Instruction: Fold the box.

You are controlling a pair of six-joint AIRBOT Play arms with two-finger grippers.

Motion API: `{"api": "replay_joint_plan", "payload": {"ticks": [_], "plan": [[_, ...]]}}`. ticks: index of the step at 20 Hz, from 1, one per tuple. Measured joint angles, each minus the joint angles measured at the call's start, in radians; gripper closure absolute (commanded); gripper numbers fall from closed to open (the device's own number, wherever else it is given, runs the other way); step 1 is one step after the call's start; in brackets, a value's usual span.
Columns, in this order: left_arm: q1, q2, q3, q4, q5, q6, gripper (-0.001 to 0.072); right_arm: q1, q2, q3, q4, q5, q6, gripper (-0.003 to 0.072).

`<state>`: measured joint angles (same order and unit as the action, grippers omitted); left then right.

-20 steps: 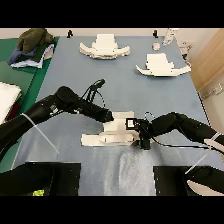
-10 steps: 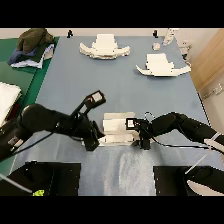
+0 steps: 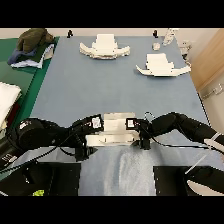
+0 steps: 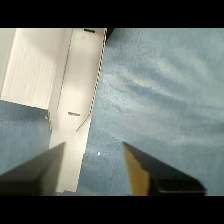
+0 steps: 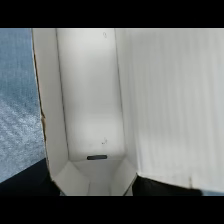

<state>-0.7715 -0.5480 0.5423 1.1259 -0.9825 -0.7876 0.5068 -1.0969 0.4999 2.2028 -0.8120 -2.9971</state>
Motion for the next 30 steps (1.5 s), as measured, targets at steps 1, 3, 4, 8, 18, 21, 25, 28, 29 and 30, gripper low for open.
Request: {"api": "replay_joint_plan", "payload": {"ticks": [1, 3, 4, 8, 18, 21, 25, 28, 29, 30], "plan": [[0.027, 0.001, -0.026, -0.015, 0.005, 0.060, 0.0012, 0.000, 0.000, 0.000, 0.000, 0.000, 0.000, 0.0174], [0.082, -0.005, -0.082, -0.057, 0.031, 0.190, 0.0012, 0.000, 0.000, 0.000, 0.000, 0.000, 0.000, 0.0174], [0.105, -0.014, -0.106, -0.078, 0.050, 0.247, 0.0012, 0.000, 0.000, 0.000, 0.000, 0.000, 0.000, 0.0174], [0.159, -0.096, -0.161, -0.161, 0.157, 0.416, 0.0012, 0.000, 0.000, 0.000, 0.000, 0.000, 0.000, 0.0174], [0.179, -0.299, -0.180, -0.332, 0.336, 0.645, 0.0260, 0.000, 0.000, 0.000, 0.000, 0.000, 0.000, 0.0174], [0.179, -0.320, -0.179, -0.369, 0.351, 0.701, 0.0302, 0.000, 0.000, 0.000, 0.000, 0.000, 0.000, 0.0174], [0.172, -0.349, -0.167, -0.436, 0.365, 0.790, 0.0498, 0.000, 0.000, 0.000, 0.000, 0.000, 0.000, 0.0173], [0.159, -0.370, -0.156, -0.465, 0.370, 0.822, 0.0657, 0.000, 0.000, 0.000, 0.000, 0.000, 0.000, 0.0174], [0.157, -0.378, -0.155, -0.476, 0.371, 0.827, 0.0657, 0.000, 0.000, 0.000, 0.000, 0.000, 0.000, 0.0174], [0.153, -0.386, -0.153, -0.483, 0.376, 0.833, 0.0657, 0.000, 0.000, 0.000, 0.000, 0.000, 0.000, 0.0174]]}}
